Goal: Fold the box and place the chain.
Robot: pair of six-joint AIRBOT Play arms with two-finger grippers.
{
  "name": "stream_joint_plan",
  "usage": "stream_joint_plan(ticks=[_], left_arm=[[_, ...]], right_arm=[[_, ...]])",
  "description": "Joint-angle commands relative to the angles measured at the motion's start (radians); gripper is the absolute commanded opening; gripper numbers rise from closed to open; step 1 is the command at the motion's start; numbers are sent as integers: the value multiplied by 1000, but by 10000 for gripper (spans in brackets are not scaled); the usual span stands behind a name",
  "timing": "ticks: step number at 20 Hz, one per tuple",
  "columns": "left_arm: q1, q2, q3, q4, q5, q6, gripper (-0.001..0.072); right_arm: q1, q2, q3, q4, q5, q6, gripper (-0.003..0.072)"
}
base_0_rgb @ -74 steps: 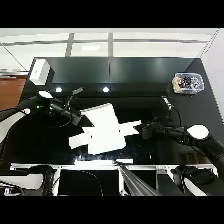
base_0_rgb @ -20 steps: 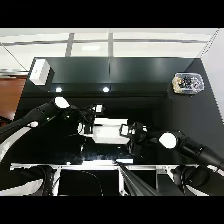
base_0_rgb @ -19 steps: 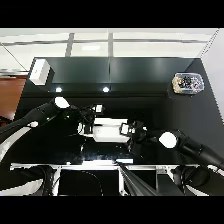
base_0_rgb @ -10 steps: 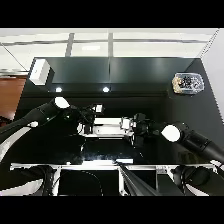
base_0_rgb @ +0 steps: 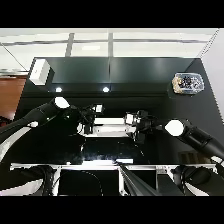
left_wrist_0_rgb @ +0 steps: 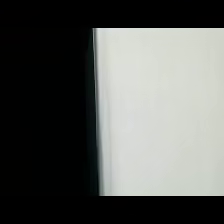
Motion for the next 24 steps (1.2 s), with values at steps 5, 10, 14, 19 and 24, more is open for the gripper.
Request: stream_joint_plan(ticks=[5, 10, 14, 19, 24], left_arm=[[0, 0, 1, 0, 0, 0, 27], [0, 0, 1, 0, 0, 0, 28], [0, 0, 1, 0, 0, 0, 27], [0, 0, 1, 0, 0, 1, 28], [0, 0, 1, 0, 1, 1, 27]], right_arm=[[-20, -98, 0, 212, 74, -248, 626], [-20, -171, -1, 227, 72, -324, 626], [-20, -213, -1, 226, 43, -329, 626], [-20, -229, -1, 226, 27, -329, 626], [-20, -255, 0, 225, 26, -330, 625]])
